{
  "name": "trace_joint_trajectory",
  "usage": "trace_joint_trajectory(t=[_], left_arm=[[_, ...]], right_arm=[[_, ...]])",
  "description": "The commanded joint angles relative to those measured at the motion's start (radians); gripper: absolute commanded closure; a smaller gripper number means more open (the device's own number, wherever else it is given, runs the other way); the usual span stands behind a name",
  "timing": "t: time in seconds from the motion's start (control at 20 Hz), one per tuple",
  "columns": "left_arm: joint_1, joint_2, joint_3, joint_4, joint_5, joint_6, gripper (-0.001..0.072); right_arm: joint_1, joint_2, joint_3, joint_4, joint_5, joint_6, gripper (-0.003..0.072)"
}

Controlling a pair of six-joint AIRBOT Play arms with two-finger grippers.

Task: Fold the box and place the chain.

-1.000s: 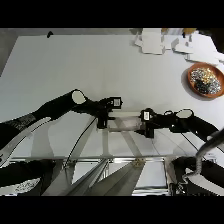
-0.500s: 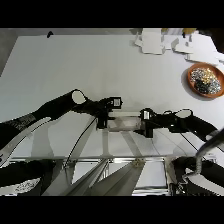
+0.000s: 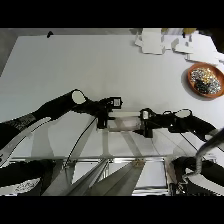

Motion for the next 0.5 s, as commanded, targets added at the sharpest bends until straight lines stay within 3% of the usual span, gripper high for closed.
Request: trace_joint_trajectory(t=[0.0,0.1,0.45], left_arm=[[-0.001,0.000,0.000,0.000,0.000,0.000,0.0698],[-0.001,0.000,0.000,0.000,0.000,0.000,0.0698],[-0.001,0.000,0.000,0.000,0.000,0.000,0.0698]], right_arm=[[0.002,-0.012,0.000,-0.001,-0.006,-0.010,0.0042],[0.002,-0.019,0.000,-0.001,-0.007,-0.018,0.0114],[0.002,-0.019,0.000,0.000,-0.007,-0.018,0.0184]])
